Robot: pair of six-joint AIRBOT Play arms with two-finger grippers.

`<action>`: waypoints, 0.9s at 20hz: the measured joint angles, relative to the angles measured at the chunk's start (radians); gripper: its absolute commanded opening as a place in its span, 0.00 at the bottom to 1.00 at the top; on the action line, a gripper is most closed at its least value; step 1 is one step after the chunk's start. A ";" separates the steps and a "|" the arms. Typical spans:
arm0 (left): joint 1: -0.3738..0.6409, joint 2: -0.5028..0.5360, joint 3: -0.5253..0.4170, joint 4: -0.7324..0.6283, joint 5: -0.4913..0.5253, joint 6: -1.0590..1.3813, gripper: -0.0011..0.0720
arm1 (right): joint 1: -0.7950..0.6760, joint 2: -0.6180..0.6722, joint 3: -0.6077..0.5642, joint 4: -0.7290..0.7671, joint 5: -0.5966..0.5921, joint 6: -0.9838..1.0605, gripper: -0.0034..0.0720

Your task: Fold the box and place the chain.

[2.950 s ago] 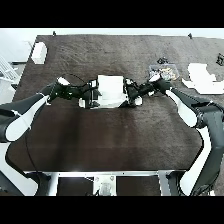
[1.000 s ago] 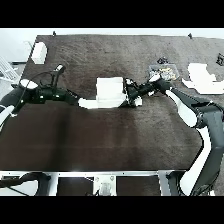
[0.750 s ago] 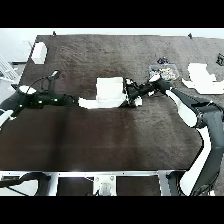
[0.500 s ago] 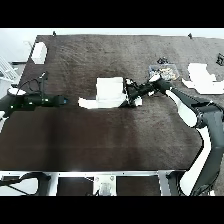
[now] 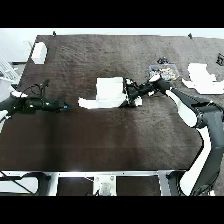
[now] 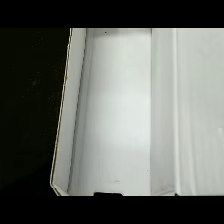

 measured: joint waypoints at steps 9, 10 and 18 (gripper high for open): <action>-0.090 -0.119 0.106 -0.039 0.038 -0.025 0.04 | 0.000 0.000 0.000 0.000 0.000 0.000 0.72; -0.099 -0.138 0.124 -0.041 0.038 -0.027 0.04 | 0.000 0.000 0.000 0.000 0.000 0.000 0.72; -0.175 -0.258 0.232 -0.043 0.058 -0.053 0.04 | 0.000 0.000 0.000 0.000 0.000 0.000 0.72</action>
